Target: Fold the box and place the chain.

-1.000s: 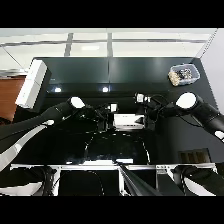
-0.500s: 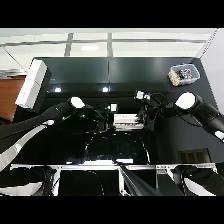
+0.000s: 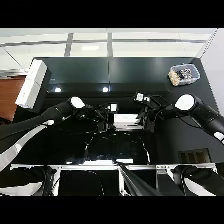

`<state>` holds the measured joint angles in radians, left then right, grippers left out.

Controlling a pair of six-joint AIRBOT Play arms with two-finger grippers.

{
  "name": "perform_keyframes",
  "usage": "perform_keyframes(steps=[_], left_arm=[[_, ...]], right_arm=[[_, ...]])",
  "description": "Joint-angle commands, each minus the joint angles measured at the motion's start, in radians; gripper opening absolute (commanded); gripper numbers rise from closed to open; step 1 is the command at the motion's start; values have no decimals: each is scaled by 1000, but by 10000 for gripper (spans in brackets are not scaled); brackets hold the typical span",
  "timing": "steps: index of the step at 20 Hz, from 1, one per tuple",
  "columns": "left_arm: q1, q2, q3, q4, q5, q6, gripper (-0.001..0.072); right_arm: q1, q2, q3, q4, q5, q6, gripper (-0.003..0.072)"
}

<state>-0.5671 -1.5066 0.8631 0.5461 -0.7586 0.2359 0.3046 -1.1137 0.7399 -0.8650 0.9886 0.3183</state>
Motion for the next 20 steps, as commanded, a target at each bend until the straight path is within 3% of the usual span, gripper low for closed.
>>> perform_keyframes(steps=[1,5,6,16,20], left_arm=[[0,0,1,0,0,0,382],[0,0,1,0,0,0,382],[0,0,1,0,0,0,382],[0,0,1,0,0,0,382],[0,0,1,0,0,0,382]], right_arm=[[1,-1,-1,0,15,1,268],[1,-1,-1,-2,26,30,272],[1,0,-1,-2,25,30,385],[1,-1,-35,-8,24,42,372],[-21,8,4,90,76,197,371]])
